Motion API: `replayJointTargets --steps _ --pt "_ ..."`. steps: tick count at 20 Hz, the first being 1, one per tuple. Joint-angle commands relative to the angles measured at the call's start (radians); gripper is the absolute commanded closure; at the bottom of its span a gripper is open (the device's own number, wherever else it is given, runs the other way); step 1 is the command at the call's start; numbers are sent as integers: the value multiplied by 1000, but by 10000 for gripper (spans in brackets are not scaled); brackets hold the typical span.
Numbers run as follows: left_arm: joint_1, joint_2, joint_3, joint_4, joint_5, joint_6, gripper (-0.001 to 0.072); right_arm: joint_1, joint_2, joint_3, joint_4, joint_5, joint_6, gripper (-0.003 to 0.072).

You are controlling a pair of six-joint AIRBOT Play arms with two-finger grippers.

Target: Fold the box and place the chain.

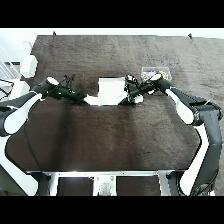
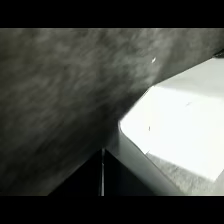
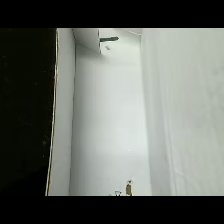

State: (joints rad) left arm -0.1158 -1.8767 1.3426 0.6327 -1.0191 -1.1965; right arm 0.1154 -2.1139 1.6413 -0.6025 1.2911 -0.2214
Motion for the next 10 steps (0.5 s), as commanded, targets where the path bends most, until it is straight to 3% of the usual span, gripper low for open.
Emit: replayJointTargets --steps 1,2,3,10 --pt "-18 -11 52 -22 1 -7 688 1 -1 0 0 0 0 393" --pt "-18 -11 76 -23 -15 -6 621 1 -1 0 0 0 0 393" --pt "-18 -11 96 -23 -28 -6 469 1 -1 0 0 0 0 393" --pt "-18 -9 180 -72 -99 28 449 1 -1 0 0 0 0 393"
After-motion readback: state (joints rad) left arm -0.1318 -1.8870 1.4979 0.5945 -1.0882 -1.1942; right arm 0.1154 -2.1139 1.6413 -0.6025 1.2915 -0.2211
